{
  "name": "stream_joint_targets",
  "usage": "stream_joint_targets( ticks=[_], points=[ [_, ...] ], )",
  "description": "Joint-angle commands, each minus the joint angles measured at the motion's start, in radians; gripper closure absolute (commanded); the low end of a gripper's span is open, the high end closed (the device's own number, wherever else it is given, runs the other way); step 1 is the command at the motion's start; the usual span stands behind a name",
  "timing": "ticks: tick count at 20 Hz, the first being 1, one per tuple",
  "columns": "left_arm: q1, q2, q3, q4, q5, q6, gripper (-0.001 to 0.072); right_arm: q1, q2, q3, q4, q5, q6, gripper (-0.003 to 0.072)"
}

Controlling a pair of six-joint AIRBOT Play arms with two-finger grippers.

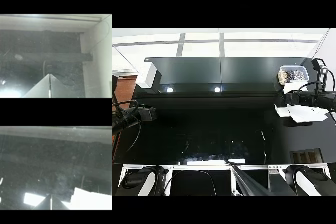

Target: Fold the box and place the chain.

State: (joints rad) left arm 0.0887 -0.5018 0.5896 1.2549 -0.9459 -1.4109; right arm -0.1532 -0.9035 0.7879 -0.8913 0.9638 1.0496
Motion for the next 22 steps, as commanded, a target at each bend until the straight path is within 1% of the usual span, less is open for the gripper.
stream_joint_targets(
  ticks=[1,11,12,14,15,16,17,18,19,20,22],
  points=[
    [-0.001,0.001,-0.001,0.0,0.0,0.0,0.0679,0.0,0.0,0.0,0.0,0.0,0.0,0.0665],
    [-0.001,0.001,-0.001,0.0,0.0,0.0,0.0679,0.0,0.0,0.0,0.003,-0.004,0.001,0.0665],
    [-0.001,0.001,-0.001,0.0,0.0,0.0,0.0679,0.0,0.0,0.0,0.014,-0.034,0.001,0.0665],
    [-0.001,0.001,-0.001,0.0,0.0,0.0,0.0679,0.0,0.0,0.0,0.089,-0.128,0.0,0.0665],
    [-0.001,0.001,-0.001,0.0,0.0,0.0,0.0679,0.0,0.0,0.0,0.111,-0.207,0.001,0.0649],
    [-0.001,0.001,-0.001,0.0,0.0,0.0,0.0679,0.0,0.0,0.0,0.127,-0.295,0.008,0.042],
    [-0.001,0.001,-0.001,0.0,0.0,0.0,0.0679,0.0,0.0,0.0,0.132,-0.365,0.016,-0.0034],
    [-0.001,0.001,-0.001,0.0,0.0,0.0,0.0679,-0.001,0.0,0.0,0.114,-0.433,0.013,-0.0032],
    [-0.001,0.001,-0.001,0.0,0.0,0.0,0.0679,-0.007,-0.001,0.0,0.062,-0.504,0.023,-0.0032],
    [-0.001,0.001,-0.001,-0.002,0.004,0.0,0.0679,-0.021,-0.001,0.0,-0.003,-0.56,0.027,-0.0032],
    [-0.001,0.0,-0.001,-0.004,0.059,0.0,0.0679,-0.104,-0.014,0.0,-0.169,-0.632,0.121,-0.0032]
  ],
)
